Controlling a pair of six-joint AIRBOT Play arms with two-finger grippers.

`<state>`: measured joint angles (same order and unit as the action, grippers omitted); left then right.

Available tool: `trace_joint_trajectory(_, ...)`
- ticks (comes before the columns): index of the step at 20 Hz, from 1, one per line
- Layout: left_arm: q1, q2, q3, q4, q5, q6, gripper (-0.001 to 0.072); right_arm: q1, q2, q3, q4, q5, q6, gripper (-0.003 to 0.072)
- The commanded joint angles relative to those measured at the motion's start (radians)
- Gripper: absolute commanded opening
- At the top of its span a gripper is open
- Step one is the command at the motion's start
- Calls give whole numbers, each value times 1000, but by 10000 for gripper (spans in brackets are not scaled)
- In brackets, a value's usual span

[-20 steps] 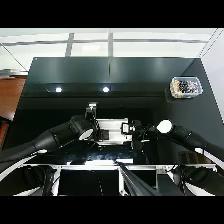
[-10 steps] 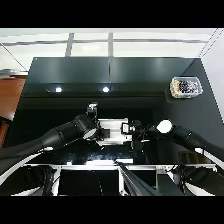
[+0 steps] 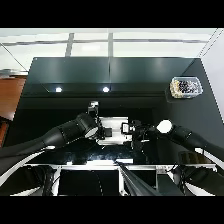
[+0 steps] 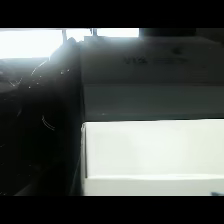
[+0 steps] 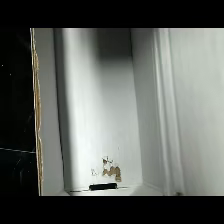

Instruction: Fold the box and place the chain.

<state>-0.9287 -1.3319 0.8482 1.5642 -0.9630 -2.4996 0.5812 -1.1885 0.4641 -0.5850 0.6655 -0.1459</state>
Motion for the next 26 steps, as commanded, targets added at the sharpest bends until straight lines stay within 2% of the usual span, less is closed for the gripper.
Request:
trace_joint_trajectory(1,1,-1,1,-2,-37,-3,256,1,-1,0,0,0,0,535)
trace_joint_trajectory(8,0,-10,1,-2,-36,-21,239,1,-1,0,0,0,0,535)
trace_joint_trajectory(9,0,-14,1,-2,-35,-21,219,1,-1,0,0,0,0,535)
trace_joint_trajectory(10,0,-17,1,-6,-35,-18,141,1,-1,0,0,0,0,535)
trace_joint_trajectory(12,0,-17,3,-6,-34,-17,41,1,-1,0,0,0,0,535)
trace_joint_trajectory(18,0,-17,24,-5,-37,-13,34,0,-1,0,0,0,0,535)
trace_joint_trajectory(19,0,-17,24,-6,-40,-14,79,1,-1,0,0,0,0,535)
trace_joint_trajectory(20,0,-17,24,-6,-45,-15,265,0,-1,0,0,0,0,535)
trace_joint_trajectory(21,1,-17,24,-6,-53,-23,406,0,-1,0,0,0,0,535)
trace_joint_trajectory(22,0,-17,26,-5,-67,-25,430,0,-1,0,0,0,0,535)
trace_joint_trajectory(24,1,-17,26,-4,-66,-25,428,1,-1,0,0,0,0,535)
trace_joint_trajectory(26,1,-20,26,-5,-55,-25,396,0,-1,0,0,0,0,535)
